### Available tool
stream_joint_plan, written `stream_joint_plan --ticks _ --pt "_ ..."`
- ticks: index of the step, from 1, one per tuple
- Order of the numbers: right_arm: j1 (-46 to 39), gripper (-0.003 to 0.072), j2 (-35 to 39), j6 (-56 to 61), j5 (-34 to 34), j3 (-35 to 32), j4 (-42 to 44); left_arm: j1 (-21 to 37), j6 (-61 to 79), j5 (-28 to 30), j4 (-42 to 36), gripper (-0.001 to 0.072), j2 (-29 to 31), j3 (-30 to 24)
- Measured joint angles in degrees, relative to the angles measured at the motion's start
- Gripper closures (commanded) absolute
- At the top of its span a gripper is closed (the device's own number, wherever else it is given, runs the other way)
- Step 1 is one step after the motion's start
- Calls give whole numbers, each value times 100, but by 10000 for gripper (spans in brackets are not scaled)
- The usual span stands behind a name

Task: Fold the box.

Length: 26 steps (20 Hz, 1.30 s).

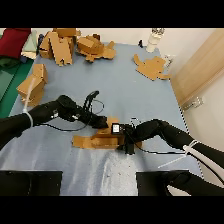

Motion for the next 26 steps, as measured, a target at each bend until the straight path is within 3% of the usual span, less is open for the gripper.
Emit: stream_joint_plan --ticks 3,7,11,16,17,18,19,23,26 --pt "0 166 0 0 0 0 0 387 951 -57 70 697 791 -48" --pt "0 166 0 0 -4 0 2 1576 1985 -177 1062 697 1696 -190" --pt "0 166 0 0 -17 0 2 2601 3810 -772 1440 698 1742 -243" --pt "0 166 0 0 -20 0 2 2669 5954 -1742 1268 695 1637 -560" --pt "0 166 0 0 -20 0 4 2645 6343 -1858 1252 556 1617 -719" --pt "0 166 0 0 -20 0 2 2605 6625 -1886 1235 192 1582 -866" --pt "0 166 0 0 -17 0 4 2544 6852 -1915 1231 103 1541 -1008" --pt "0 166 0 0 -15 0 2 2048 7313 -1950 1191 102 1412 -1298" --pt "0 166 0 0 -13 0 2 1528 7412 -1652 1176 103 1379 -1368"
